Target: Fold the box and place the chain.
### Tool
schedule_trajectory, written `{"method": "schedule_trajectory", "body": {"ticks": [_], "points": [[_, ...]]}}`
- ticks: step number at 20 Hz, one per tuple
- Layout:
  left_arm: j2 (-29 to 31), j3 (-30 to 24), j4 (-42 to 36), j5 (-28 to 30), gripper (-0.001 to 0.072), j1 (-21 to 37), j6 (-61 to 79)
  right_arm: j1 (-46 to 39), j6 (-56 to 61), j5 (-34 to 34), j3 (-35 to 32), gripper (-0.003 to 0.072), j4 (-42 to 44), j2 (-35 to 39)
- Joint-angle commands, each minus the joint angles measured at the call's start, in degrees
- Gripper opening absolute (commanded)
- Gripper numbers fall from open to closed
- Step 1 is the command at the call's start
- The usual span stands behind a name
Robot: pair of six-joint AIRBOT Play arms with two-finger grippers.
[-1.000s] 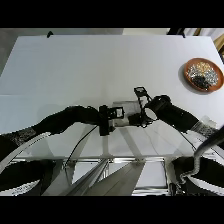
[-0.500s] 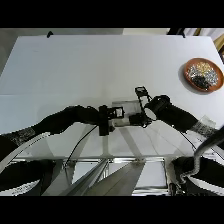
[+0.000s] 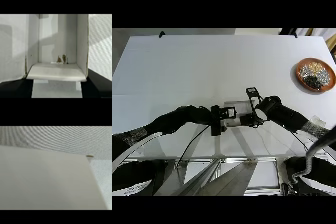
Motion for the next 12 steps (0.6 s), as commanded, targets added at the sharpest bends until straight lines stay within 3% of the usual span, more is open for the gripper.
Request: {"method": "schedule_trajectory", "body": {"ticks": [1,8,10,12], "points": [[-0.02,0.02,-0.02,-0.04,0.0211,-0.04,0.00,0.04,1.16,0.04,0.02,0.0166,-0.44,-0.09],[-0.02,0.02,-0.02,-0.04,0.0211,-0.04,0.00,0.04,1.46,0.07,0.02,0.0166,-0.87,-1.40],[-0.02,0.02,-0.02,-0.04,0.0211,-0.04,0.00,0.04,1.46,0.07,0.02,0.0106,-0.87,-1.92],[-0.02,0.02,-0.02,-0.04,0.0211,-0.04,0.00,0.04,1.46,0.22,0.02,0.0097,-0.85,-2.45]]}}
